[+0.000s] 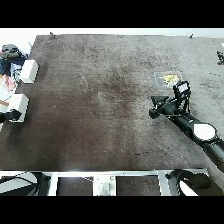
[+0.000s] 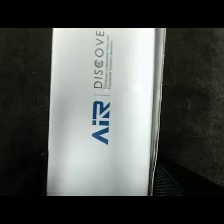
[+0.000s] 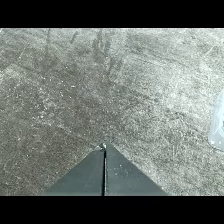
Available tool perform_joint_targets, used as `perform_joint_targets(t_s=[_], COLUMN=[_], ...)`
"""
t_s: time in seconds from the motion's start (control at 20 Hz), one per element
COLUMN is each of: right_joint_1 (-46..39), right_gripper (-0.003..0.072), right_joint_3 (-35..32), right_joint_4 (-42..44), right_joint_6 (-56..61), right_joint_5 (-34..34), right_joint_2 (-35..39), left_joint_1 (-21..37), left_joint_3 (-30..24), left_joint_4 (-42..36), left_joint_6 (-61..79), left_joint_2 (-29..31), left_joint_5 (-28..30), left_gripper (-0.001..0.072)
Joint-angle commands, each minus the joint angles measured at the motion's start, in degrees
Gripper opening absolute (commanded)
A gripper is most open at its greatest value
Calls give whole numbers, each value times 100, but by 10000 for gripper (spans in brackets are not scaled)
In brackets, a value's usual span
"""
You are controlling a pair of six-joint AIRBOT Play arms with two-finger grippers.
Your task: Fold the box and place the chain.
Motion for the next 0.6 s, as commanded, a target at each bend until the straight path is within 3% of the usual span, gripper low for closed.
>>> perform_joint_targets(t_s=[0.0,0.4,0.55], right_joint_1=[0,0,0], right_gripper=[8,8,8], right_joint_3=[-2,-2,-2], right_joint_4=[2,2,2], right_joint_6=[0,0,0], right_joint_5=[0,0,0], right_joint_2=[4,7,7], left_joint_1=[0,0,0], left_joint_3=[114,225,225], left_joint_4=[4,-422,-979], left_joint_6=[-173,-391,-470], left_joint_2=[101,1023,1440], left_joint_5=[-52,-420,-446], left_gripper=[718,717,701])
